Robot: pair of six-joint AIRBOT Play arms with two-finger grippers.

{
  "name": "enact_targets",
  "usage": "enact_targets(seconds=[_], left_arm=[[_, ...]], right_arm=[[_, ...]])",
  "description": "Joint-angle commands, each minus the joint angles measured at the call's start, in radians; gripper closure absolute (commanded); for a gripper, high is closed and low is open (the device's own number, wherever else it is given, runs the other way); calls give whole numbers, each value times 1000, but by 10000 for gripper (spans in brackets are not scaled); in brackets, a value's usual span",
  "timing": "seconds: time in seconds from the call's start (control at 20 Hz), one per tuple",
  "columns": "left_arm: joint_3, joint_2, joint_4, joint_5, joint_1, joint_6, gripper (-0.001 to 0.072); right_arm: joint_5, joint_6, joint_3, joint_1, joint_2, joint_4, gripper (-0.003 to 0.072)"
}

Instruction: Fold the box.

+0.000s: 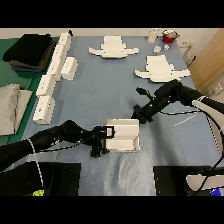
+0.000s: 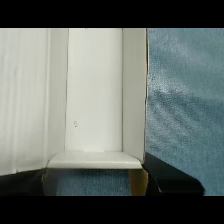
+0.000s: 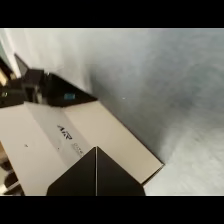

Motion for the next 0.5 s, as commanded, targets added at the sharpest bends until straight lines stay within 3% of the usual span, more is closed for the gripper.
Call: enact_targets(seconds=[0.0,0.15,0.45], left_arm=[[0,1,0,0,0,0,252],[0,1,0,0,0,0,252],[0,1,0,0,0,0,252]], right_arm=[[-80,-127,3,32,19,-16,686],[-26,-158,-21,114,125,-136,686],[401,-231,-196,314,412,-255,686]])
